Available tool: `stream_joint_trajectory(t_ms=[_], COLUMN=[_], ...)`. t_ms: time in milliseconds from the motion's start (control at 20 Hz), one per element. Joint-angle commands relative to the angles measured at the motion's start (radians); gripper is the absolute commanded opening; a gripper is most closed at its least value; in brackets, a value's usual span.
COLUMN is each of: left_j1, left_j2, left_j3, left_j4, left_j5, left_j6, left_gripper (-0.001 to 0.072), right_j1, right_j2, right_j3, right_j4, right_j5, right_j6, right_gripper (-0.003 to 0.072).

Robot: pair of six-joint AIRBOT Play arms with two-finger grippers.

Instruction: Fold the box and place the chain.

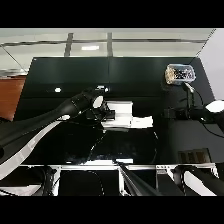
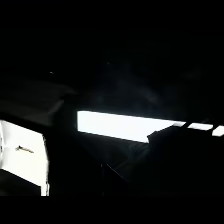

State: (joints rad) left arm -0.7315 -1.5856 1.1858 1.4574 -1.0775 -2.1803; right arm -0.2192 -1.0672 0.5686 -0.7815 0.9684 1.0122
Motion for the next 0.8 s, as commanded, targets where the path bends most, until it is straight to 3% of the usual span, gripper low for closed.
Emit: stream_joint_trajectory(t_ms=[0, 200, 400, 750], left_j1=[0.001, 0.000, 0.000, 0.000], left_j2=[0.000, -0.002, -0.003, -0.018], left_j3=[0.000, 0.001, 0.001, 0.001], left_j4=[0.006, -0.003, 0.008, 0.008], left_j5=[0.000, 0.019, -0.002, -0.023], left_j6=[0.001, 0.004, -0.009, -0.034], left_gripper=[0.0027, 0.0027, 0.0025, 0.0025], right_j1=[-0.067, 0.104, 0.234, 0.248], right_j2=[-0.076, -0.190, -0.201, -0.201], right_j3=[-0.066, -0.068, -0.068, -0.050], right_j4=[0.145, 0.212, 0.268, 0.329], right_j5=[0.101, 0.075, -0.041, 0.002], right_j6=[0.075, 0.026, -0.037, -0.079], right_gripper=[0.0015, 0.0015, 0.0015, 0.0015])
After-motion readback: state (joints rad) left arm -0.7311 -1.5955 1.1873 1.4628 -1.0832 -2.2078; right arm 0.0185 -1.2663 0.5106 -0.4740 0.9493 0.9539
